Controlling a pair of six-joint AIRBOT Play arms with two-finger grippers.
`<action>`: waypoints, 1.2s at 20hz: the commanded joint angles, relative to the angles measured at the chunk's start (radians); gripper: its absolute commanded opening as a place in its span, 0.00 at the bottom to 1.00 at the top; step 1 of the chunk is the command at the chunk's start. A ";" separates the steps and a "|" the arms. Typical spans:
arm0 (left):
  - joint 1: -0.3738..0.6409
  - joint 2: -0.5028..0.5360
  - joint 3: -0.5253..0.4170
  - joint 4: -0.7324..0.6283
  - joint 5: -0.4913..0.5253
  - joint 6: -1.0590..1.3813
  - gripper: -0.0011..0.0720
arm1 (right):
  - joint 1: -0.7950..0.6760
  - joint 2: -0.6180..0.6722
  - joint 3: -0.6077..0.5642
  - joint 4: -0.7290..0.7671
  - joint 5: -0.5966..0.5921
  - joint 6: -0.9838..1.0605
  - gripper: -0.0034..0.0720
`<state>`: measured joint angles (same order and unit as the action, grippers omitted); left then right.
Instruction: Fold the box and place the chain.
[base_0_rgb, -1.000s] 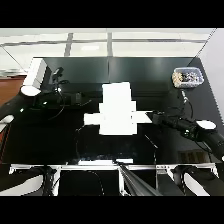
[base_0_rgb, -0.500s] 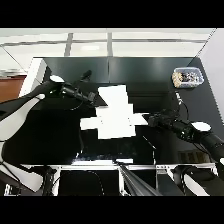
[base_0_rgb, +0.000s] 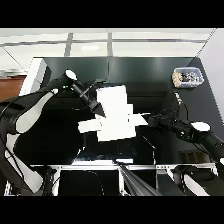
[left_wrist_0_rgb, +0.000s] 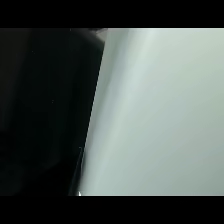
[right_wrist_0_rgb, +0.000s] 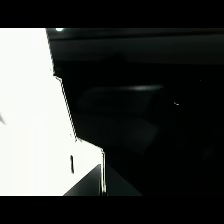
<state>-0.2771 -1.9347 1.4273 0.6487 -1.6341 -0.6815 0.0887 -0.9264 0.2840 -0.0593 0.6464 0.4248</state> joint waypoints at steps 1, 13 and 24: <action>-0.003 -0.008 0.022 0.027 -0.016 0.024 0.31 | 0.001 0.000 -0.001 -0.005 0.000 0.001 0.07; -0.003 0.006 0.021 -0.071 0.038 0.013 0.04 | -0.006 0.003 0.005 -0.016 0.012 0.000 0.96; -0.080 0.458 -0.507 -0.134 0.463 0.465 0.04 | -0.154 0.042 0.453 -0.663 0.494 -0.041 0.96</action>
<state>-0.3264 -1.5906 1.0657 0.5495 -1.3685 -0.4469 -0.0578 -0.8879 0.6754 -0.6319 1.0714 0.4423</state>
